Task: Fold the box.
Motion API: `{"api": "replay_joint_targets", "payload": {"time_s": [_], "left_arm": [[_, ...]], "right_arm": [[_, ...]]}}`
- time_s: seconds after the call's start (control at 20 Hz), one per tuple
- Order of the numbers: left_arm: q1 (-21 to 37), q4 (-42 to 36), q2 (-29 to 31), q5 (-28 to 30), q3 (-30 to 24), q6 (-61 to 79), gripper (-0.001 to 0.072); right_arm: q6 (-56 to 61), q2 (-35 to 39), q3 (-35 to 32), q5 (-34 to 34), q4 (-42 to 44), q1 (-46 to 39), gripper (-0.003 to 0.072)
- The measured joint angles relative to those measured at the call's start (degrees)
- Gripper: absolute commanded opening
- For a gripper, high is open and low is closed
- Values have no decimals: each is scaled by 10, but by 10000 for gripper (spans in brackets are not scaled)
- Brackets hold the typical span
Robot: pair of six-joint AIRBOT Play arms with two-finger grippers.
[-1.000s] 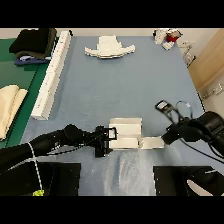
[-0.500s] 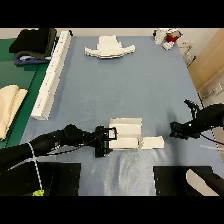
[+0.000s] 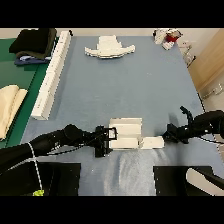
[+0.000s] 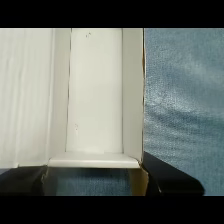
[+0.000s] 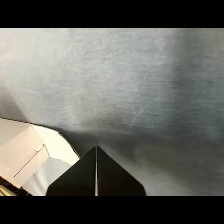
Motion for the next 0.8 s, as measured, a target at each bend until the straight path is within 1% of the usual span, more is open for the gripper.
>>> {"api": "replay_joint_targets", "payload": {"time_s": [0.15, 0.5, 0.7, 0.8], "left_arm": [[0, 0, 0, 0, 0, 0, 440], [0, 0, 0, 0, 0, 0, 440], [0, 0, 0, 0, 0, 0, 440], [0, 0, 0, 0, 0, 0, 440]], "right_arm": [[-8, -2, -12, -10, 30, 18, 5], [-12, -1, -17, -20, 69, 103, 5], [-12, 29, -17, -28, 86, 121, 10], [-12, 58, -17, -38, 94, 125, 161]]}}
